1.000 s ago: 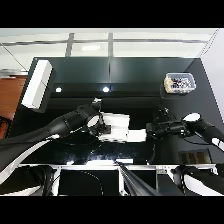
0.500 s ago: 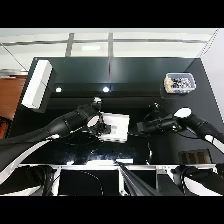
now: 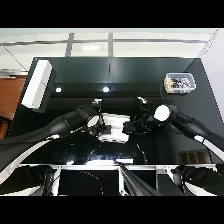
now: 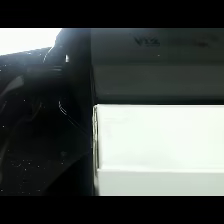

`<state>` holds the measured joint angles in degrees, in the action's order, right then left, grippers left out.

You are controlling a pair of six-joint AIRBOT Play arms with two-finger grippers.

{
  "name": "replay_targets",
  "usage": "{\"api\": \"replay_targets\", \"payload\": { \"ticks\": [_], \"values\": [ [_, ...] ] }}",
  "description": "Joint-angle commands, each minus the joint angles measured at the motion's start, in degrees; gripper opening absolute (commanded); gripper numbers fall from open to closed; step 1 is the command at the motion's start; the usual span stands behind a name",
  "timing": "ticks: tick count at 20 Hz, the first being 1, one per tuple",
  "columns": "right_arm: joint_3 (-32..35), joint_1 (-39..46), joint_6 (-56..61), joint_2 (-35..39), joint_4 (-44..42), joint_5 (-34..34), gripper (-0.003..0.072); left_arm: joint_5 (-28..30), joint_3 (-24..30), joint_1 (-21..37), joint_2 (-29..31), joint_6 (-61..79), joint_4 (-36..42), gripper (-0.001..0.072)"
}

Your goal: Fold the box and place the chain.

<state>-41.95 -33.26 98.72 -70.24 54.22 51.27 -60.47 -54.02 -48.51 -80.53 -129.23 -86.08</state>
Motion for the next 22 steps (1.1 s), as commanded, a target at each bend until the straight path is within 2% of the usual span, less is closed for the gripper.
{"api": "replay_targets", "payload": {
  "ticks": [1, 2, 5, 7, 8, 9, 12, 13, 14, 16, 18, 22],
  "values": [
    [-2.6, -6.1, 21.57, -0.02, 16.57, -1.97, 0.0475, 0.0, -0.02, 0.02, -0.02, 0.0, -0.02, 0.003],
    [-2.67, -6.99, 24.3, -0.04, 17.88, -2.16, 0.0429, 0.0, -0.02, 0.02, -0.02, 0.0, -0.02, 0.003],
    [-2.86, -10.16, 29.44, -0.2, 20.68, -2.23, 0.0428, 0.0, -0.02, 0.02, -0.02, 0.0, -0.02, 0.003],
    [-4.68, -12.55, 33.59, -1.33, 23.37, 0.55, 0.0427, 0.0, -0.02, 0.04, -0.02, 0.0, -0.04, 0.003],
    [-5.86, -13.51, 35.5, -2.1, 25.18, 1.92, 0.0401, 0.0, -0.02, 0.02, -0.02, 0.0, -0.04, 0.003],
    [-7.17, -14.29, 36.61, -2.95, 26.73, 3.28, 0.0307, 0.0, -0.02, 0.04, -0.02, 0.0, -0.04, 0.003],
    [-10.08, -15.72, 41.86, -5.46, 30.32, 7.72, 0.0307, 0.0, -0.02, 0.04, -0.02, 0.0, -0.04, 0.003],
    [-10.88, -15.91, 42.14, -6.58, 30.27, 9.22, 0.0255, 0.0, -0.02, 0.02, -0.02, 0.0, -0.04, 0.003],
    [-11.37, -15.96, 42.51, -7.37, 29.99, 9.9, 0.0247, -0.02, -0.02, 0.02, -0.02, 0.0, -0.04, 0.003],
    [-11.61, -16.04, 45.11, -7.87, 29.92, 10.43, 0.0246, -0.02, -0.02, 0.02, -0.02, 0.0, -0.04, 0.003],
    [-11.65, -16.04, 45.33, -7.87, 29.92, 10.45, 0.0196, 0.0, -0.02, 0.02, -0.02, 0.0, -0.04, 0.003],
    [-11.65, -16.02, 46.84, -8.37, 29.83, 10.54, 0.0196, -0.02, -0.02, 0.02, -0.02, 0.0, -0.04, 0.003]
  ]
}}
